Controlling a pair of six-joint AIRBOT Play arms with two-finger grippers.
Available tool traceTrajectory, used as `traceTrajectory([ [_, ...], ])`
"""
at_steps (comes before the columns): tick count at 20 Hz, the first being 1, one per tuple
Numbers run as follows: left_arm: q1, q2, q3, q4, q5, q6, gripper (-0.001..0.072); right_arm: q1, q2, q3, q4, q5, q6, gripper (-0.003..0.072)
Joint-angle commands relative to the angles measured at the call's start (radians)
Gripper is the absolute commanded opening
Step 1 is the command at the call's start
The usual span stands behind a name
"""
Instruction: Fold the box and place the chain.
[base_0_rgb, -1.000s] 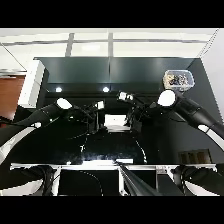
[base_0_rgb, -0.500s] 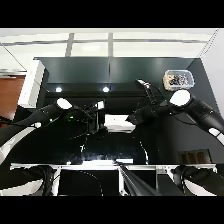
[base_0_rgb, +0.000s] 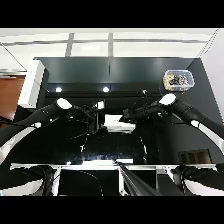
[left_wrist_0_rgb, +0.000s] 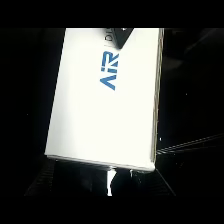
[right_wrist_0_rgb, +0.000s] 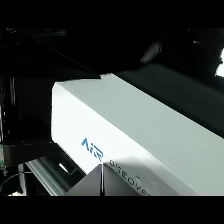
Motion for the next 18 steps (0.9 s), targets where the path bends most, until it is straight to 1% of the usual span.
traceTrajectory([
  [1,-0.001,0.0,0.0,0.0,-0.001,-0.001,0.0297,0.0,-0.023,-0.002,-0.05,-0.031,0.005,0.0021],
  [4,0.0,0.0,0.0,-0.001,-0.003,-0.001,0.0296,-0.001,-0.02,0.0,-0.035,-0.02,-0.018,0.0021],
  [5,0.001,0.0,0.0,-0.004,-0.016,-0.002,0.0297,-0.006,-0.016,0.01,-0.013,0.008,-0.056,0.0021],
  [8,0.002,0.024,0.0,0.018,-0.031,-0.002,0.0299,-0.056,0.037,0.086,0.008,0.149,-0.082,0.002],
  [10,0.007,0.056,0.0,0.077,-0.031,-0.013,0.03,-0.129,0.117,0.134,-0.004,0.238,-0.082,0.0021],
  [11,0.013,0.077,0.0,0.119,-0.031,-0.076,0.0301,-0.178,0.169,0.15,-0.021,0.274,-0.074,0.0021],
  [12,0.018,0.098,0.0,0.163,-0.033,-0.118,0.0393,-0.229,0.217,0.156,-0.039,0.305,-0.066,0.0021],
  [13,0.024,0.123,0.0,0.217,-0.035,-0.163,0.0714,-0.285,0.269,0.157,-0.071,0.334,-0.054,0.0021],
  [16,0.031,0.192,0.0,0.332,-0.048,-0.293,0.0713,-0.417,0.381,0.157,-0.208,0.402,-0.002,0.0021],
  [18,0.029,0.234,0.0,0.349,-0.101,-0.311,0.0713,-0.482,0.426,0.157,-0.253,0.429,0.008,0.0021],
])
